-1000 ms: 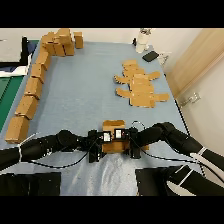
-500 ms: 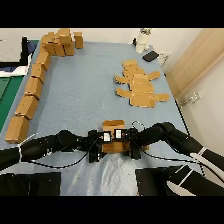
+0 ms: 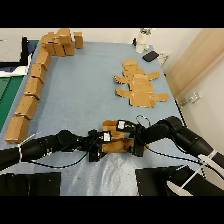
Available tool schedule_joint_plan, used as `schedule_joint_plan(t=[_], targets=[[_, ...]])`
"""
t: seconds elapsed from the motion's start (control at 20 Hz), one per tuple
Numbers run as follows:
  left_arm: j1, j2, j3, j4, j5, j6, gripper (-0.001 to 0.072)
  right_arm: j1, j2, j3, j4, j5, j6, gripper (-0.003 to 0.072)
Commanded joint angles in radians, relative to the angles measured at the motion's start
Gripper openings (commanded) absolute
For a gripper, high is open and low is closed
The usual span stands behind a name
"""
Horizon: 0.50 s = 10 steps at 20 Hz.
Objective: Fold the box.
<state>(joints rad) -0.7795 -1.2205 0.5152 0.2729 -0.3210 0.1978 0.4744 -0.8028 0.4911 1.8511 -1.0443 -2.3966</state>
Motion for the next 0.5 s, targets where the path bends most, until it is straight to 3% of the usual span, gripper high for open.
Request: schedule_joint_plan(t=[0.0, 0.45], targets=[[0.000, 0.000, 0.001, 0.000, -0.002, 0.000, 0.0518, 0.000, 0.070, 0.022, -0.092, -0.109, 0.371, 0.0709], [0.000, 0.000, 0.001, 0.000, 0.000, 0.001, 0.0517, 0.001, 0.214, 0.034, 0.199, -0.214, 0.676, 0.0708]])
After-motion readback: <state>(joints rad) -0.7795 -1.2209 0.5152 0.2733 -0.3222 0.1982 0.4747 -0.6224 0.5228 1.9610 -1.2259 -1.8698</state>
